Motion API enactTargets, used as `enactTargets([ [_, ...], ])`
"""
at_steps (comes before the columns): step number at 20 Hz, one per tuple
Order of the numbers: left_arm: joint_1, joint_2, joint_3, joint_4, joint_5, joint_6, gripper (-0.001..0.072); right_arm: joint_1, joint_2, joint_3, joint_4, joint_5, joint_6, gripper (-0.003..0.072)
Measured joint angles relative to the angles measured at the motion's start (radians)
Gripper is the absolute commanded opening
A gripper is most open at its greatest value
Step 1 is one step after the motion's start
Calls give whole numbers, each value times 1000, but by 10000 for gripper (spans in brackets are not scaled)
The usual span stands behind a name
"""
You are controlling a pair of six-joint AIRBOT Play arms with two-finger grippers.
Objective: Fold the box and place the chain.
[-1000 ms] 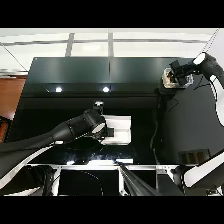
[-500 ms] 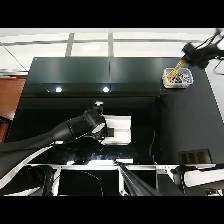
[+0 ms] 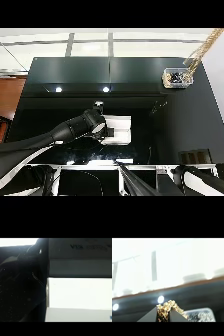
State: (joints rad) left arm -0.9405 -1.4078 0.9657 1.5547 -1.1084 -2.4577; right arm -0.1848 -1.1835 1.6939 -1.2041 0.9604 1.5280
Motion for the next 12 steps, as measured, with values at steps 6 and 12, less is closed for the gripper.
enactTargets([
  [6,0,0,0,0,0,0,26,2,147,-6,55,168,-84,5],
  [12,0,0,0,0,0,0,26,108,263,-166,176,388,-211,5],
])
